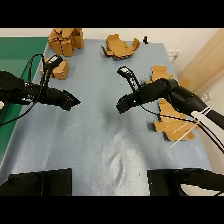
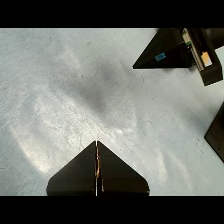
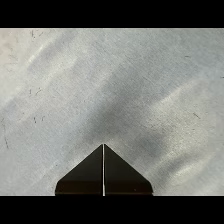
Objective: Fold the box.
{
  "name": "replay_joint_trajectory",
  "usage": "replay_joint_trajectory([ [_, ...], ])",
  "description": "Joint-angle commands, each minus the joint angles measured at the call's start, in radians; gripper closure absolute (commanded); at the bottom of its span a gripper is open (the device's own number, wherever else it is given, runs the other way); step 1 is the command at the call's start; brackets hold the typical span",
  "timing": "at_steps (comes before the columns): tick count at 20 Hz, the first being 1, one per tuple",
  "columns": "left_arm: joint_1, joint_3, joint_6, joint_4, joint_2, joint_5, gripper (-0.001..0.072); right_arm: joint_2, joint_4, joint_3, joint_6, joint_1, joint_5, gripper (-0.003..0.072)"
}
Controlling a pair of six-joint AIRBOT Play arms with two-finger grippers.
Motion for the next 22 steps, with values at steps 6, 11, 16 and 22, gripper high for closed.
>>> replay_joint_trajectory([
  [6,0.0,0.0,0.0,0.0,0.001,0.0,0.069,-0.001,0.002,0.001,0.001,0.0,-0.001,0.0684],
  [11,0.0,0.0,0.0,0.0,0.0,0.0,0.069,0.003,0.029,0.093,0.222,-0.033,-0.073,0.049],
  [16,0.0,0.0,0.0,0.0,0.0,0.002,0.069,0.064,-0.251,0.337,0.399,-0.321,-0.405,0.0119],
  [22,0.0,0.0,0.002,0.0,0.0,0.056,0.069,0.076,-0.447,0.298,0.311,-0.878,-0.785,0.0094],
])
